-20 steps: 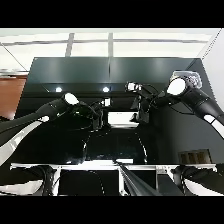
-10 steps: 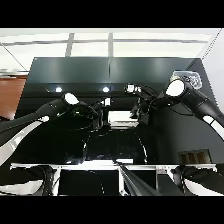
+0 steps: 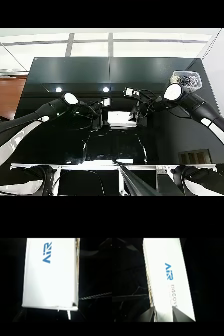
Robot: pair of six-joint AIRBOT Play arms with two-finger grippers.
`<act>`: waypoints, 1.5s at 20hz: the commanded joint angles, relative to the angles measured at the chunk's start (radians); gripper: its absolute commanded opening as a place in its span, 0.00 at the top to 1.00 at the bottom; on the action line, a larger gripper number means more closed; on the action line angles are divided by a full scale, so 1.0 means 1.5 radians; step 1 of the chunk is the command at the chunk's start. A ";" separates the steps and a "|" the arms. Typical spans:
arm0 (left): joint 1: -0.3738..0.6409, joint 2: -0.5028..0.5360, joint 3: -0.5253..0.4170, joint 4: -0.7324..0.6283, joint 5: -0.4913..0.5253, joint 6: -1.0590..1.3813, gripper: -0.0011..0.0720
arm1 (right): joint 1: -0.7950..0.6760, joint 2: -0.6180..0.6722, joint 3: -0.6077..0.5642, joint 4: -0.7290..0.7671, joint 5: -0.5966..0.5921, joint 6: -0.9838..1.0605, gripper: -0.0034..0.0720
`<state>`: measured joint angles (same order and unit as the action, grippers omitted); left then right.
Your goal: Fold the box and place the chain.
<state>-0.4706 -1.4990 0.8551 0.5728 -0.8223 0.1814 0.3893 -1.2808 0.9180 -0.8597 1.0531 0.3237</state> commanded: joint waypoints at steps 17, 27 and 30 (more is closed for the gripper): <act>-0.001 -0.001 0.001 -0.002 0.001 -0.002 0.48 | -0.020 0.009 -0.004 0.009 -0.034 0.019 0.63; -0.001 -0.001 0.001 -0.001 0.001 -0.002 0.47 | -0.019 0.008 -0.006 0.012 -0.032 0.019 0.63; -0.001 -0.001 0.001 -0.001 0.001 -0.002 0.48 | -0.012 0.008 -0.008 0.012 -0.030 0.019 0.63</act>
